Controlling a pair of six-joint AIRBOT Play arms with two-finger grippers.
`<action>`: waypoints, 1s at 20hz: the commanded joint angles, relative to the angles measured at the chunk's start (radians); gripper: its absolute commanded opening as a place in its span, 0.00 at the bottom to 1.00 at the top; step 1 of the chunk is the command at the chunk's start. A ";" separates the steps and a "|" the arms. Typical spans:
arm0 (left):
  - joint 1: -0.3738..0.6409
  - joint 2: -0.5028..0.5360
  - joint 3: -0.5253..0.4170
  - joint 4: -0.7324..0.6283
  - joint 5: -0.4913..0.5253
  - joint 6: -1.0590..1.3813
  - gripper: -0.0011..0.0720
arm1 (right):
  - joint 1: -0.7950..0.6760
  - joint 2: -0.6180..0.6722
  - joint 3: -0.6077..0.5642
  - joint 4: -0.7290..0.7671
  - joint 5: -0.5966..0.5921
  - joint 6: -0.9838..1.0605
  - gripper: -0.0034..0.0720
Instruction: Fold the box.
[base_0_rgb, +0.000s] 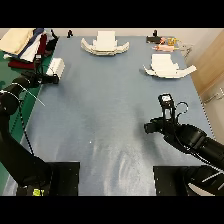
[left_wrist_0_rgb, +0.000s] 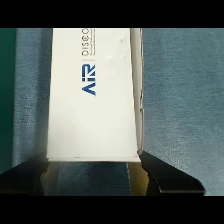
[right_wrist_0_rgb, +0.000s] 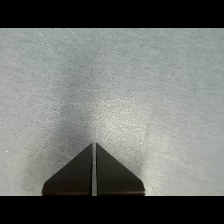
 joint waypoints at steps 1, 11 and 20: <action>0.000 -0.001 0.001 0.001 0.000 -0.003 0.74 | 0.000 -0.001 0.001 0.000 0.000 0.000 0.10; 0.015 0.030 0.001 0.028 -0.059 -0.005 0.99 | 0.000 -0.001 0.001 0.000 0.000 0.000 0.10; 0.116 0.261 0.006 0.377 -0.613 -0.304 0.98 | 0.000 -0.017 0.046 0.001 -0.019 -0.001 0.10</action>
